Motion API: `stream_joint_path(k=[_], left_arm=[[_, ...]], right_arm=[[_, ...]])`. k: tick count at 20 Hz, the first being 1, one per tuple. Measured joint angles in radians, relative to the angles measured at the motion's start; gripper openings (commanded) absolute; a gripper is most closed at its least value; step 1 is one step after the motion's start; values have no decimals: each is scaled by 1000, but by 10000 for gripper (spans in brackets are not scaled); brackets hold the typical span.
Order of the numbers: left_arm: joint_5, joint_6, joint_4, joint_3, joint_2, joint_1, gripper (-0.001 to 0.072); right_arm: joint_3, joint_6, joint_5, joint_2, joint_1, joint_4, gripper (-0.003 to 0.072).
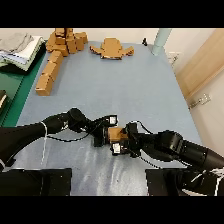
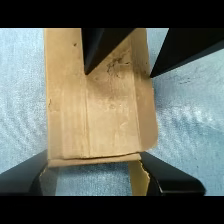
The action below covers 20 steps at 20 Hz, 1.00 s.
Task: Fold the box.
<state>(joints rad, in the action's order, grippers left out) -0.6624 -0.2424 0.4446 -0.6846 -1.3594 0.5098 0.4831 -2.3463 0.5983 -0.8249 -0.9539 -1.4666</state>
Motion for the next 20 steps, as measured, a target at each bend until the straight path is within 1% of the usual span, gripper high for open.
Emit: stream_joint_path(k=[5, 6, 13, 14, 20], left_arm=[[0, 0, 0, 0, 0, 0, 599], [0, 0, 0, 0, 0, 0, 599], [0, 0, 0, 0, 0, 0, 599], [0, 0, 0, 0, 0, 0, 599], [0, 0, 0, 0, 0, 0, 599]], right_arm=[[-2, 10, -15, -13, 0, 39, 543], [-2, 13, -17, -14, 0, 46, 506], [-3, 19, -34, 5, 0, 73, 503], [-3, 20, -35, 8, 0, 74, 463], [-3, 26, -37, 34, 0, 79, 463]])
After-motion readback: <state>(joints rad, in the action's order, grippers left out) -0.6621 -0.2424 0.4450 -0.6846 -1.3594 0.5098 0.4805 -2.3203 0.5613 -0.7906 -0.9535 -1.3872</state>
